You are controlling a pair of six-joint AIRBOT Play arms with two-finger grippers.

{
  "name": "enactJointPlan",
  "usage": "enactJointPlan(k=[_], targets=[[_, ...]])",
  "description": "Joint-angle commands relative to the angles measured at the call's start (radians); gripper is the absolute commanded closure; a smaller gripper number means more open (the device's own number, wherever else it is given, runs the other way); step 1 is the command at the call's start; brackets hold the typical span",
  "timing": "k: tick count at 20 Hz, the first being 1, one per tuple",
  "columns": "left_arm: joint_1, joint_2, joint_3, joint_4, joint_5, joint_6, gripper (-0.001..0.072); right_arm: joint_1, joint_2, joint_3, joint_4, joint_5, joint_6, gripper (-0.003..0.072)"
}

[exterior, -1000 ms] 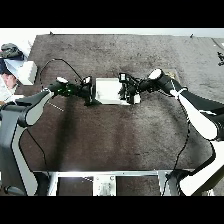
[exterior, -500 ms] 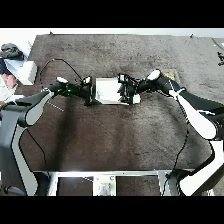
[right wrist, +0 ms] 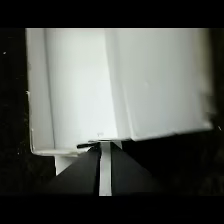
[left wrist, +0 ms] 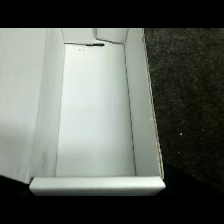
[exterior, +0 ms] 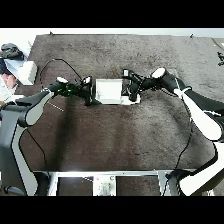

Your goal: Fold the box and place the chain.

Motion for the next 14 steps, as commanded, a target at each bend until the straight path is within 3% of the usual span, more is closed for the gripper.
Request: enactJointPlan(k=[1,8,14], targets=[[0.0,0.0,0.0,0.0,0.0,0.001,0.0239,-0.05,0.042,0.001,-0.027,0.034,0.22,0.0605],[0.0,0.0,0.0,0.0,0.0,0.0,0.024,-0.194,0.115,0.0,-0.037,0.088,0.905,0.0605],[0.0,0.0,0.0,0.0,0.0,0.0,0.024,-0.313,0.114,-0.129,-0.056,0.114,0.995,0.0605]])
